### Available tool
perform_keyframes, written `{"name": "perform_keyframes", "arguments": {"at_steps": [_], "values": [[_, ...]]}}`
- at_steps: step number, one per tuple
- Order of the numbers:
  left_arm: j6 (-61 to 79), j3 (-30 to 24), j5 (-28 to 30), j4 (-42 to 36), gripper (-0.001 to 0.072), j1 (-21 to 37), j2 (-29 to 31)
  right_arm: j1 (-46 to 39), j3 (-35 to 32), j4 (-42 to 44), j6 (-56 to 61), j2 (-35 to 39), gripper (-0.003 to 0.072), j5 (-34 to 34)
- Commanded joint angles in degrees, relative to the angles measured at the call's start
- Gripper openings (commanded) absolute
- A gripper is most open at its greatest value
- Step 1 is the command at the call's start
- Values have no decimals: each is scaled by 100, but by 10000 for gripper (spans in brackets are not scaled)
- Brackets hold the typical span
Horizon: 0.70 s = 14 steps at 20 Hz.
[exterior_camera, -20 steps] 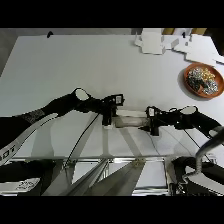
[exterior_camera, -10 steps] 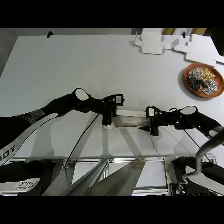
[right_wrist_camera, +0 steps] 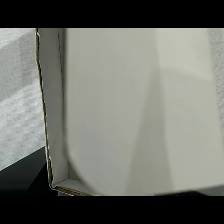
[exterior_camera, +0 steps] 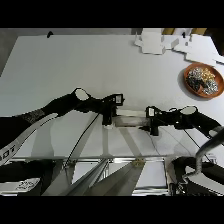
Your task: Fold the box and place the chain.
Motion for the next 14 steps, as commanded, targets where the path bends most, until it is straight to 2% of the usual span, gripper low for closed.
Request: {"name": "perform_keyframes", "arguments": {"at_steps": [1, 2, 3, 4, 5, 6, 7, 10, 12, 14], "values": [[-11, 0, -87, 7, 12, 7, 13, -4, 2, 2, 0, -4, 472, -2], [-11, 0, -149, 11, 47, 26, 37, -4, 2, 0, 0, -4, 472, -2], [-11, 0, -264, 50, 180, 57, 92, -4, 2, 2, 0, -4, 472, -2], [-11, 0, -369, 63, 363, 105, 157, -4, 2, 0, 0, -4, 472, -2], [-15, 0, -479, 79, 516, 168, 236, -4, 2, 0, 0, -4, 472, -2], [-127, 0, -564, 131, 595, 243, 323, -4, 2, 0, 0, -4, 472, -2], [-284, 0, -625, 275, 630, 323, 417, -4, 2, 0, 0, -4, 472, -2], [-1143, -2, -981, 1097, 633, 608, 750, -4, 2, 0, 0, -4, 472, -2], [-1672, 0, -1270, 1690, 587, 767, 1005, -4, 2, 0, 0, -4, 472, -2], [-2059, 0, -1534, 2135, 313, 831, 1340, -4, 2, -2, 0, -4, 472, -2]]}}
